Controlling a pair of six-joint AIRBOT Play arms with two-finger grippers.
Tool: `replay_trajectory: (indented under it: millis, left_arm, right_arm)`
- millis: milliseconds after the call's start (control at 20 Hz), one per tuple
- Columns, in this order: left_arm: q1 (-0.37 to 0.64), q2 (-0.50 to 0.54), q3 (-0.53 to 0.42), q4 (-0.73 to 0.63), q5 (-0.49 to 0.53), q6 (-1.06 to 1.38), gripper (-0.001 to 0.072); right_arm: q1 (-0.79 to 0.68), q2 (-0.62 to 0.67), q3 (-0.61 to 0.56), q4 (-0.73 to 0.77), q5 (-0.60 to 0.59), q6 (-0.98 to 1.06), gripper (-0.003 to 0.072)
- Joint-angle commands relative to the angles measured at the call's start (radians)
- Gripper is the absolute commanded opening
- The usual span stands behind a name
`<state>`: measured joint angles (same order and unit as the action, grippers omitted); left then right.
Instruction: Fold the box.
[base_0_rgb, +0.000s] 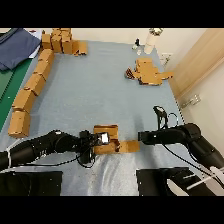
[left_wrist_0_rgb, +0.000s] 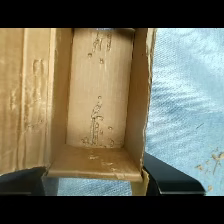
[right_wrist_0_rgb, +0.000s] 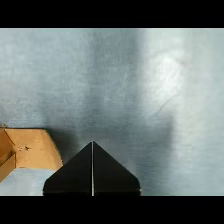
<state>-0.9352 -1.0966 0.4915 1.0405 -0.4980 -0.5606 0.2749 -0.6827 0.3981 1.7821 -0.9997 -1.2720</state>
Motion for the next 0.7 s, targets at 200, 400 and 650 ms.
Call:
replay_trajectory:
  millis: [200, 400, 650]
  left_arm:
    - [0.0, -0.001, 0.0, 0.0, 0.0, 0.0, 0.0411]
    - [0.0, -0.001, 0.0, 0.0, 0.0, 0.0, 0.041]
    - [0.0, -0.001, 0.0, 0.0, 0.0, 0.0, 0.0411]
  right_arm:
    - [0.051, -0.113, -0.026, 0.193, 0.057, -0.057, 0.0005]
    - [0.085, -0.138, -0.026, 0.228, 0.068, -0.073, 0.0005]
    - [0.145, -0.123, -0.014, 0.306, 0.086, -0.074, 0.0006]
